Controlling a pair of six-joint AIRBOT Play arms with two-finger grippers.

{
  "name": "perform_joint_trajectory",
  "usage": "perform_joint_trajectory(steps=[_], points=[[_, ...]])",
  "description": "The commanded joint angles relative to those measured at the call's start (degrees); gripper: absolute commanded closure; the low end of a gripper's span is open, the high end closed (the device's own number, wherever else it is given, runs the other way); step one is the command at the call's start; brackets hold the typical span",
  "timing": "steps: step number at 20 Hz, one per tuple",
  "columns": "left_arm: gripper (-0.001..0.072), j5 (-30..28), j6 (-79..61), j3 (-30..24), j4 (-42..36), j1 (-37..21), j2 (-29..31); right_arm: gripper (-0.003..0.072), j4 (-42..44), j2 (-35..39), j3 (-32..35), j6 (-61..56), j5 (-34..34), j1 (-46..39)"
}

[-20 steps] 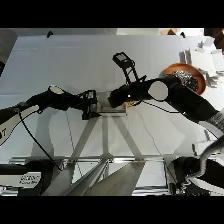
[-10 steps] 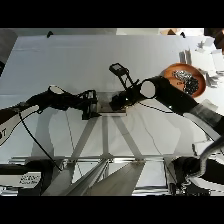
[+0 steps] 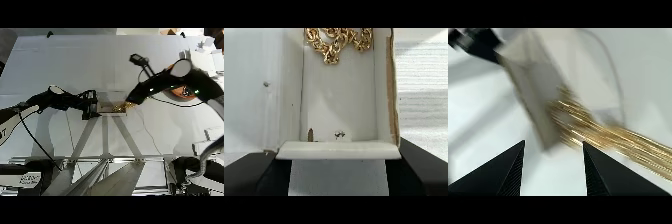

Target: Fold the box and place the chain.

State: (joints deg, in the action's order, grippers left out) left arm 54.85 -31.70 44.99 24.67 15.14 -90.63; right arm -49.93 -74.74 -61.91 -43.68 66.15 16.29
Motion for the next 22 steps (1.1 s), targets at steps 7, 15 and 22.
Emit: perform_joint_trajectory(steps=[7,15,22], points=[[0.0433,0.00,0.00,0.00,0.02,-0.02,0.00,0.0091,-4.74,-11.02,0.02,38.77,0.07,-13.11],[0.0433,0.00,0.00,0.00,0.02,-0.02,0.00,0.0026,-5.73,-18.40,0.02,50.18,-7.26,-8.33],[0.0433,0.00,0.00,0.00,0.02,-0.02,0.00,0.0563,-20.57,-21.55,0.07,39.91,-11.02,-4.57]])
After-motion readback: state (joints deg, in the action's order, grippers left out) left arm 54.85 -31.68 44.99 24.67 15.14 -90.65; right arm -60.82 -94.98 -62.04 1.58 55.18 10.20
